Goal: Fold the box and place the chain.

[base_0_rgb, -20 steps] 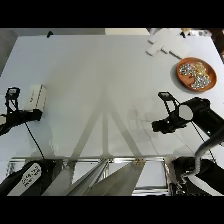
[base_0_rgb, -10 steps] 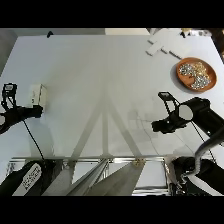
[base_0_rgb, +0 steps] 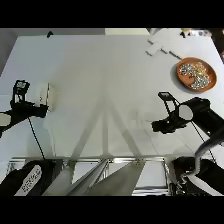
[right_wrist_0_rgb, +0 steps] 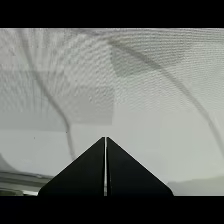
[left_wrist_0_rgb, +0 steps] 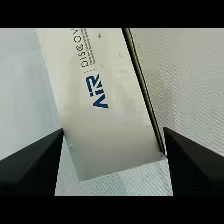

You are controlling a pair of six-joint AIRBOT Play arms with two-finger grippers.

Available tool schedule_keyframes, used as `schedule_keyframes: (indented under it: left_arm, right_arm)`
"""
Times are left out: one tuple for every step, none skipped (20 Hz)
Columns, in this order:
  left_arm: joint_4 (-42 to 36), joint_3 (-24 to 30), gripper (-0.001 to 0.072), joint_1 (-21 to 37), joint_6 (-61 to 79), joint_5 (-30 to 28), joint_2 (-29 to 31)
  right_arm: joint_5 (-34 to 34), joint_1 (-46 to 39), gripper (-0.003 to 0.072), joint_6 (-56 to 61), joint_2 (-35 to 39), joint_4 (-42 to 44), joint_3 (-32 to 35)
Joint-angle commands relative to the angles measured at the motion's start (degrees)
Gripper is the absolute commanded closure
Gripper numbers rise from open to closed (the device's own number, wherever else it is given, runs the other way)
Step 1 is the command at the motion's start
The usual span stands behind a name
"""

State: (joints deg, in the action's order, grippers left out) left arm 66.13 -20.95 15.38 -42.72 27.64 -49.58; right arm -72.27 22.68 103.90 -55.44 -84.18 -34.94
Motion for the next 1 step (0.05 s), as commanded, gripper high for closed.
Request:
schedule_keyframes:
  left_arm:
    - [0.59, 0.00, 0.0020, -0.48, 0.24, -0.46, 0.11]
  right_arm:
    - [-0.02, 0.07, 0.0667, 0.00, 0.04, 0.00, -0.04]
